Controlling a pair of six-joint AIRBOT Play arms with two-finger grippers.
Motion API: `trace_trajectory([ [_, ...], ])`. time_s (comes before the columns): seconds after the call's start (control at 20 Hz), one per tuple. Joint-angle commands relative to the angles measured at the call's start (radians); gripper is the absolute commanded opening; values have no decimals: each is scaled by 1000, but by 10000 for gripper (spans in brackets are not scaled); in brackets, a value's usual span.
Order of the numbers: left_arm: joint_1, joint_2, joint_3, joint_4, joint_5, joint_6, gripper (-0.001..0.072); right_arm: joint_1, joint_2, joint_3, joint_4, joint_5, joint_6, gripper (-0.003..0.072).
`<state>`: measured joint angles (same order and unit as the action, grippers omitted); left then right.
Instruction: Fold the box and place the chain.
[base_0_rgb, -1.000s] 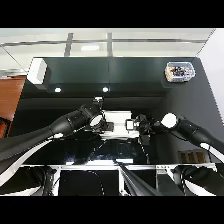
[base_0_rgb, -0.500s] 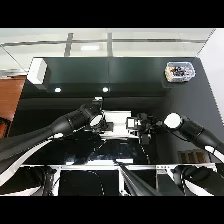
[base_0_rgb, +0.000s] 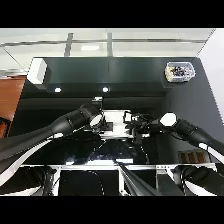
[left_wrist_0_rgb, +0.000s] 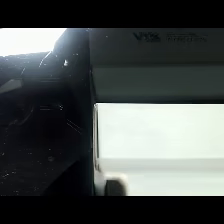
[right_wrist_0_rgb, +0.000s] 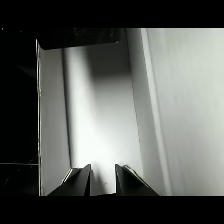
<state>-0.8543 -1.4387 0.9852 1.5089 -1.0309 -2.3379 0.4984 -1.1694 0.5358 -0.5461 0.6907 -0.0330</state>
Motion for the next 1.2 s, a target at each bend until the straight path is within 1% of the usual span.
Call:
trace_trajectory([
  [0.0,0,0,1,-3,2,0,25,2,-8,0,21,-4,0,349],
  [0.05,0,0,1,-3,2,0,26,2,-8,0,22,-2,2,383],
  [0.1,0,0,1,-3,2,0,26,2,-8,0,21,6,10,270],
  [0.15,0,0,1,-3,2,0,25,2,-8,0,23,4,29,255],
  [0.2,0,0,1,-3,2,0,25,2,-8,0,26,3,40,446],
  [0.25,0,0,1,-3,3,0,26,2,-8,0,25,5,44,429],
  [0.3,0,0,1,-3,4,0,25,2,-7,0,25,4,66,311],
  [0.35,0,0,1,-3,4,0,25,-1,-2,0,21,5,117,165],
  [0.4,0,0,1,-3,3,0,25,-12,17,0,1,17,215,11],
  [0.5,0,0,1,-3,3,0,25,-77,93,9,-69,91,443,10],
  [0.6,0,0,1,-3,3,0,25,-210,199,59,-218,237,715,10],
  [0.65,0,0,1,-3,3,0,25,-303,249,89,-295,312,870,10],
  [0.7,0,0,1,-3,3,0,25,-398,287,100,-356,360,1012,10],
  [0.75,0,0,1,-3,3,0,25,-509,313,96,-407,398,1127,10],
  [0.8,0,0,1,-3,3,0,25,-608,313,83,-424,427,1189,10],
  [0.9,0,0,1,-3,3,0,25,-773,288,4,-357,413,1259,10],
  [0.95,0,0,1,-3,3,0,25,-825,263,-49,-274,410,1259,10],
  [1.05,0,0,1,-3,3,0,25,-829,194,-136,-95,408,1206,10],
  [1.1,0,0,1,-3,3,0,25,-797,156,-161,-40,408,1165,10],
  [1.15,0,0,1,-3,3,0,25,-747,119,-172,-14,402,1147,10],
])
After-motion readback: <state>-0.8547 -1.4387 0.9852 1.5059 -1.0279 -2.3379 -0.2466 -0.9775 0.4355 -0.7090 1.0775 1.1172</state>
